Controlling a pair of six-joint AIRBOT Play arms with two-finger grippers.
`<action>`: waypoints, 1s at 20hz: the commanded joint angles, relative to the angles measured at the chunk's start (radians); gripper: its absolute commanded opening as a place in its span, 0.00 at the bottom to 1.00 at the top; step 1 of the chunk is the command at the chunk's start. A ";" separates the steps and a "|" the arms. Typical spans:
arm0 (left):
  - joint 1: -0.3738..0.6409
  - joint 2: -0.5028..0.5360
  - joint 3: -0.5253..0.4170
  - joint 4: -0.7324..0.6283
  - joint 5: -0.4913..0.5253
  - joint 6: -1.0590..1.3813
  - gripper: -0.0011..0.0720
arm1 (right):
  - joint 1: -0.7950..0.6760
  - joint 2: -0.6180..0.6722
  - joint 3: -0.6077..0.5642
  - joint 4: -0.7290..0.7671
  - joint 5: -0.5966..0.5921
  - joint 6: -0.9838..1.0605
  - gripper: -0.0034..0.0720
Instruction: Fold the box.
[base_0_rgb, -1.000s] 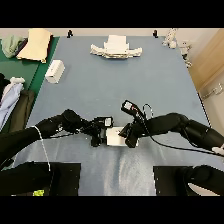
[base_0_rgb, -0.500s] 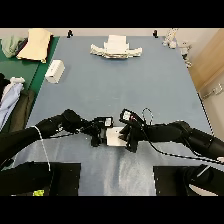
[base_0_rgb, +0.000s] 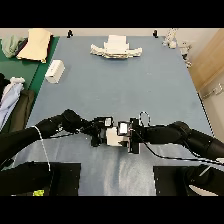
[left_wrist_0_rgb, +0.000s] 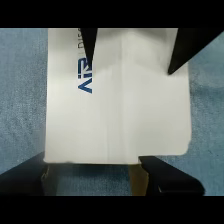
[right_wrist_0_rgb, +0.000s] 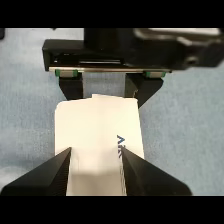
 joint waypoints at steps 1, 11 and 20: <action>0.000 0.000 0.001 0.000 0.001 0.000 0.69 | 0.005 -0.026 -0.001 -0.037 0.003 -0.037 0.70; 0.000 0.000 0.001 0.000 0.000 0.000 0.69 | 0.005 -0.008 0.030 -0.090 0.031 -0.039 0.70; 0.000 0.000 0.001 0.000 0.000 0.000 0.69 | 0.003 0.010 0.052 -0.166 0.074 -0.039 0.70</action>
